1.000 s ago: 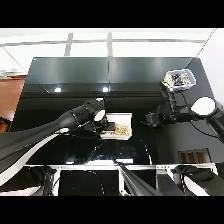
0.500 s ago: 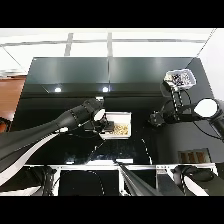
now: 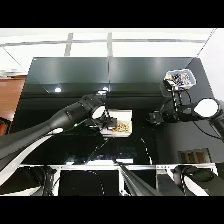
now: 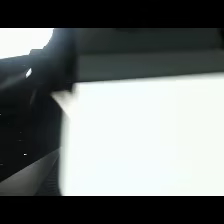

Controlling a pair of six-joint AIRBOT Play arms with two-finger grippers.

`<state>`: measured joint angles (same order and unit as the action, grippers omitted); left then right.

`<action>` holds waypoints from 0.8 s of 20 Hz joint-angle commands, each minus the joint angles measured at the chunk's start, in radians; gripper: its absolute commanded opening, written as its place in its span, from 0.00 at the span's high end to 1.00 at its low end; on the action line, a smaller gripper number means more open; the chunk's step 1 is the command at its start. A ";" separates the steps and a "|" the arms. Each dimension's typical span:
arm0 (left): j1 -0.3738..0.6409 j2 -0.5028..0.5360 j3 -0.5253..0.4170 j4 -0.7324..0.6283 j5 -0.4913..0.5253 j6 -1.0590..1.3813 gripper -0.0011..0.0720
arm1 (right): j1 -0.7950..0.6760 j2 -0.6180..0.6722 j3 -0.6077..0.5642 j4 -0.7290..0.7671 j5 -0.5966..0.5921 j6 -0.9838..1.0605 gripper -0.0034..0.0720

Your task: Fold the box and place the chain.

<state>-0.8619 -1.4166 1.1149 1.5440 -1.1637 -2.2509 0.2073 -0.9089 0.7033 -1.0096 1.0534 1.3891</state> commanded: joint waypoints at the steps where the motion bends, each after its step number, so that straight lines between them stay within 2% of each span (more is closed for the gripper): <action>1: -0.006 0.126 -0.089 0.195 -0.035 0.067 0.27 | 0.001 0.000 0.000 0.008 0.003 0.011 0.58; 3: 0.056 0.268 -0.238 0.199 0.044 0.059 0.27 | 0.001 0.000 0.000 0.006 0.002 0.013 0.58; 5: 0.147 0.451 -0.410 0.135 0.230 0.059 0.27 | 0.001 0.000 0.000 0.006 -0.008 0.014 0.58; 7: 0.276 0.615 -0.578 -0.053 0.438 0.117 0.27 | 0.001 0.000 0.000 0.006 -0.016 0.014 0.58; 8: 0.350 0.670 -0.650 -0.216 0.502 0.261 0.27 | 0.001 0.000 0.000 0.006 -0.021 0.014 0.58; 9: 0.413 0.697 -0.699 -0.391 0.513 0.457 0.27 | 0.001 0.000 0.000 0.006 -0.023 0.014 0.58; 10: 0.472 0.699 -0.734 -0.584 0.475 0.724 0.27 | 0.001 0.000 0.000 0.006 -0.026 0.014 0.58; 11: 0.517 0.685 -0.748 -0.735 0.401 0.994 0.27 | 0.001 0.000 0.000 0.007 -0.028 0.014 0.58; 12: 0.546 0.661 -0.746 -0.818 0.328 1.189 0.25 | 0.001 0.000 0.000 0.007 -0.028 0.014 0.58; 13: 0.557 0.638 -0.746 -0.860 0.291 1.353 0.01 | 0.001 0.000 0.000 0.007 -0.028 0.014 0.58; 16: 0.528 0.586 -0.746 -0.864 0.324 1.820 0.00 | 0.001 0.000 0.000 0.007 -0.027 0.014 0.58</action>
<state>-0.3569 -0.8047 0.3939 0.8413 -0.8314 -1.0191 0.2073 -0.9089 0.7033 -1.0031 1.0286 1.4029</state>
